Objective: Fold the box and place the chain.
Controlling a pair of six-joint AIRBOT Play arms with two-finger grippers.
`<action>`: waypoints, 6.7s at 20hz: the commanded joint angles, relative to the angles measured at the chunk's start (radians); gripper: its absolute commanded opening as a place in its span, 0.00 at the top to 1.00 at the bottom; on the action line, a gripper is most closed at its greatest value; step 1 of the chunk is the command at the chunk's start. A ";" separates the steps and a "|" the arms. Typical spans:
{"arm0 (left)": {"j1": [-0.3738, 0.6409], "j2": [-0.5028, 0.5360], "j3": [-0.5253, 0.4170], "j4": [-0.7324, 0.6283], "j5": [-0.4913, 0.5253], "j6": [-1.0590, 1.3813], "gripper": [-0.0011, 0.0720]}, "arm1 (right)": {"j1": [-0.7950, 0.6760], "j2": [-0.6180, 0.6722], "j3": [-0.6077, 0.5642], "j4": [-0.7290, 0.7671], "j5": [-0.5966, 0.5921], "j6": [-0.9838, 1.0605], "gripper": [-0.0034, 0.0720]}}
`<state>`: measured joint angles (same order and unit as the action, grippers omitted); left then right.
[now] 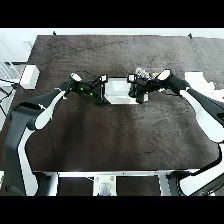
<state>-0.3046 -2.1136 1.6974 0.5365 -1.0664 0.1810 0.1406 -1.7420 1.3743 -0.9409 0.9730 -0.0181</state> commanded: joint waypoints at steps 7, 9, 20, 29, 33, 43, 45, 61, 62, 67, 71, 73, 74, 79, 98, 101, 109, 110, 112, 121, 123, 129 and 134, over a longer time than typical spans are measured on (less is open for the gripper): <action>0.000 0.000 0.001 0.001 0.001 0.000 0.34 | -0.131 0.217 0.000 -0.095 0.126 0.414 0.94; 0.000 0.000 0.000 0.001 0.001 0.000 0.34 | -0.219 0.216 -0.002 -0.088 0.128 0.578 0.94; 0.000 0.000 0.001 0.001 0.001 0.000 0.34 | -0.366 0.019 -0.073 0.133 0.129 0.798 0.94; 0.000 0.000 0.001 0.001 0.001 0.001 0.34 | -0.213 -0.093 -0.075 0.235 0.177 0.800 0.94; 0.000 0.000 0.001 0.001 0.001 0.000 0.34 | -0.169 -0.077 -0.053 0.257 0.178 0.793 0.94; 0.000 0.000 0.001 0.001 0.001 0.001 0.34 | -0.167 -0.017 -0.046 0.332 0.177 0.785 0.55; 0.000 0.000 0.001 0.001 0.001 0.000 0.34 | -0.166 -0.017 -0.046 0.333 0.178 0.785 0.53; 0.000 0.000 0.000 0.001 0.001 0.001 0.34 | -0.080 -0.017 0.010 0.227 0.127 0.894 0.28; 0.000 0.000 0.001 0.001 0.001 0.001 0.34 | -0.075 -0.017 0.016 0.196 0.117 0.923 0.28; 0.000 0.000 0.001 0.001 0.001 0.001 0.34 | -0.016 -0.017 0.051 -0.007 0.082 1.049 0.28; 0.000 0.000 0.000 0.001 0.001 0.000 0.34 | 0.034 -0.017 0.072 -0.134 0.047 1.150 0.28; 0.000 0.000 0.001 0.001 0.001 0.000 0.34 | 0.055 -0.018 0.078 -0.144 0.018 1.171 0.28; 0.000 0.000 0.001 0.001 0.001 0.001 0.34 | 0.067 -0.019 0.083 -0.145 0.013 1.172 0.28; 0.000 0.000 0.001 0.001 0.001 0.001 0.34 | 0.111 -0.021 0.089 -0.266 0.005 1.305 0.28; 0.000 0.000 0.001 0.001 0.001 0.000 0.34 | 0.238 -0.088 0.243 -0.635 0.151 1.696 0.30; 0.000 0.000 0.001 0.001 0.001 0.001 0.34 | 0.245 -0.123 0.281 -0.675 0.178 1.738 0.30; 0.000 0.000 0.001 0.001 0.001 0.000 0.34 | 0.245 -0.183 0.385 -0.737 0.236 1.825 0.39; 0.000 0.000 0.001 0.001 0.001 0.001 0.34 | 0.245 -0.183 0.390 -0.739 0.244 1.825 0.39; 0.000 0.000 0.000 0.001 0.001 0.000 0.34 | 0.245 -0.184 0.390 -0.740 0.273 1.827 0.39; 0.000 0.000 0.001 0.001 0.001 0.001 0.34 | 0.259 -0.214 0.389 -0.734 0.303 1.907 0.40; 0.000 0.000 0.001 0.001 0.001 0.000 0.34 | 0.268 -0.227 0.389 -0.711 0.303 1.908 0.47; 0.000 0.000 0.001 0.001 0.001 0.001 0.34 | 0.276 -0.231 0.389 -0.684 0.303 1.915 0.78; 0.000 0.000 0.001 0.001 0.001 0.001 0.34 | 0.277 -0.231 0.389 -0.682 0.303 1.915 0.87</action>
<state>-0.3050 -2.1136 1.6970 0.5369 -1.0664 0.1795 0.4152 -1.9717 1.7641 -1.6386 1.2762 1.8999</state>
